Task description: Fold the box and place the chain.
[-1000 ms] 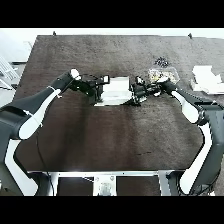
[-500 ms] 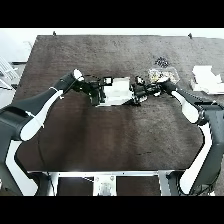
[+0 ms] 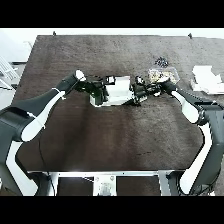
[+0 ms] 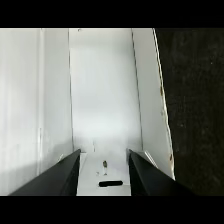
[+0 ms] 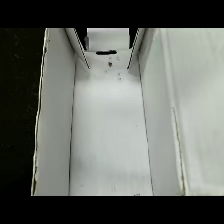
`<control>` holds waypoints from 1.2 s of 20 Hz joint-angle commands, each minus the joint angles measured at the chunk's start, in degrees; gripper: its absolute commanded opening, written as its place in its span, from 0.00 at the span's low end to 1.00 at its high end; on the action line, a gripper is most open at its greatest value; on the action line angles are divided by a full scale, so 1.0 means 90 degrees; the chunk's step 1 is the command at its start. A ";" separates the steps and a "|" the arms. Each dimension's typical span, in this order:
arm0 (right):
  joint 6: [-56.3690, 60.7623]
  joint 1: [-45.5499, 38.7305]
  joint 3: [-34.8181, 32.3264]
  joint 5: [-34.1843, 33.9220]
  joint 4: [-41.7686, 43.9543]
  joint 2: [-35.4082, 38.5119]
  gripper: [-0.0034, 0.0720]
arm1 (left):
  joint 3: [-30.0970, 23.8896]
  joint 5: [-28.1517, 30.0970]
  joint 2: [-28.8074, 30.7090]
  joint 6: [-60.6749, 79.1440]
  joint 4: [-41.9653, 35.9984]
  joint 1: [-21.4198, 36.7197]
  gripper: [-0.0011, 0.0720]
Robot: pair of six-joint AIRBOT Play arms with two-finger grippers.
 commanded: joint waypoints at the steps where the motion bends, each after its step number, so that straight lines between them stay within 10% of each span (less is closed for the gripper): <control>1: 0.0002 0.0002 0.0000 0.0000 0.0002 -0.0002 0.87 | 0.0002 -0.0053 -0.0005 -0.0002 -0.0182 -0.0005 0.51; 4: 0.0002 0.0002 0.0000 0.0000 0.0000 -0.0002 0.87 | 0.0002 -0.0204 -0.0007 -0.0061 -0.0187 -0.0005 0.81; 12: 0.0002 0.0002 0.0000 0.0000 0.0002 -0.0002 0.87 | 0.0002 -0.0187 -0.0010 -0.0121 -0.0182 -0.0002 0.83; 17: 0.0002 0.0002 0.0000 0.0000 0.0002 -0.0002 0.87 | 0.0005 -0.0386 -0.0007 -0.0046 -0.0180 0.0002 0.09; 24: 0.0002 0.0002 0.0000 0.0000 0.0002 -0.0002 0.87 | 0.0007 -0.1319 0.0267 0.0192 -0.0389 0.0002 0.04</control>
